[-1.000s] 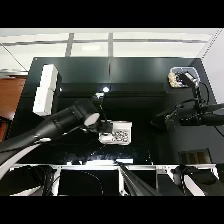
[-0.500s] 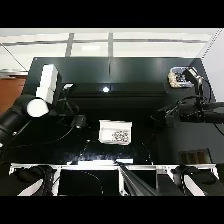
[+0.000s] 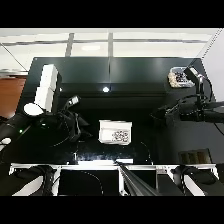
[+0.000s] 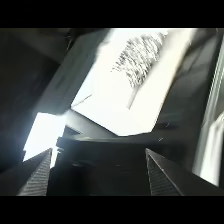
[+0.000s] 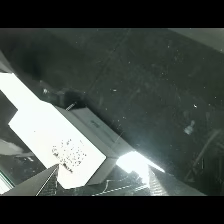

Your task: Fold the box and place the chain.

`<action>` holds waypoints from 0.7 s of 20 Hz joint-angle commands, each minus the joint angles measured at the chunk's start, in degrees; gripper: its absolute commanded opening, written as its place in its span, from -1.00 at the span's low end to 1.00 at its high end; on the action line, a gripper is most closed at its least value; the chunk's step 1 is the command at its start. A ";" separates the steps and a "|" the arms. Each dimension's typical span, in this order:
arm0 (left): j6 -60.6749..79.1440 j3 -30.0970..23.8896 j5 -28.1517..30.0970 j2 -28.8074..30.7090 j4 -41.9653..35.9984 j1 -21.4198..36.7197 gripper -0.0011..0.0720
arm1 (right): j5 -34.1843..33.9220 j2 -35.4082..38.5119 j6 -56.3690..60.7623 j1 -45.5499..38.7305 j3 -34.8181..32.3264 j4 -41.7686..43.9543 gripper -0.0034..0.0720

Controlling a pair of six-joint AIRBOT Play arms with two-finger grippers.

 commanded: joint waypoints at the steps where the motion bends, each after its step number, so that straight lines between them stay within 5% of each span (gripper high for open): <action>1: 21.88 -0.55 3.17 -3.10 -2.12 -3.28 0.98 | -0.24 0.04 0.00 -0.02 0.04 -0.31 0.70; 4: 23.41 -0.55 8.90 -4.00 -2.51 -7.04 0.98 | -0.42 0.02 0.00 -0.02 0.04 -1.73 0.70; 14: 22.10 -0.52 9.38 -7.82 -4.22 -12.09 0.98 | -2.29 0.02 0.02 -0.02 0.04 -2.54 0.70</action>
